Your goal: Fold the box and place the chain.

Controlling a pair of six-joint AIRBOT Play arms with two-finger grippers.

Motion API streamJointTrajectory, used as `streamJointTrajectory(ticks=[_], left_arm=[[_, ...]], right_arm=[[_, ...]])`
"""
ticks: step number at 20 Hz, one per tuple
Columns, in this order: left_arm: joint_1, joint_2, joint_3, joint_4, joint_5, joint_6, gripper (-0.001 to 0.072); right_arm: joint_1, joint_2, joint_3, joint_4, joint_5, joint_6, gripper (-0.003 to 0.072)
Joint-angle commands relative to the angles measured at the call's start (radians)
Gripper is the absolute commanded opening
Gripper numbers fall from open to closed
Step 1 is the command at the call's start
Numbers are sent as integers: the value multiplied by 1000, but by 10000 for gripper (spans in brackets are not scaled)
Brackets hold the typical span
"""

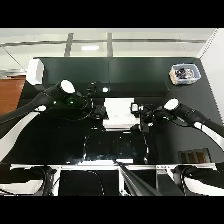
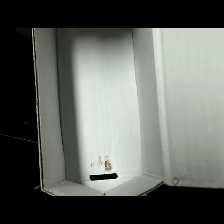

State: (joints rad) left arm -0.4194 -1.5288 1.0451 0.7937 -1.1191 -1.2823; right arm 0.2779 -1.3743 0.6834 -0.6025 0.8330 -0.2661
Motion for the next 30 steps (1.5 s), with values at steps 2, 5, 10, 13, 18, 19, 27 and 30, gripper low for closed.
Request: streamJointTrajectory(ticks=[2, 5, 10, 13, 18, 19, 27, 30], left_arm=[[-50, -1, 13, 96, 45, -158, 337], [-80, -1, 14, 143, 69, -228, 337], [-149, -25, 72, 360, 42, -421, 330], [-185, -73, 139, 467, -27, -520, 330], [-258, -117, 219, 618, -98, -719, 329], [-274, -120, 223, 635, -103, -761, 329], [-341, -129, 252, 637, -67, -885, 225], [-340, -131, 256, 639, -68, -901, 214]], right_arm=[[1, 0, 0, 0, -4, 0, 228], [1, 0, 0, 0, -4, 0, 227], [1, 0, 0, 0, -6, 0, 228], [1, 0, 0, 0, -6, 0, 228], [1, 0, 0, 0, -6, 0, 227], [0, 0, 0, 0, -6, 0, 228], [1, -1, 0, 0, -3, 0, 228], [1, -1, -2, 0, -3, 0, 228]])
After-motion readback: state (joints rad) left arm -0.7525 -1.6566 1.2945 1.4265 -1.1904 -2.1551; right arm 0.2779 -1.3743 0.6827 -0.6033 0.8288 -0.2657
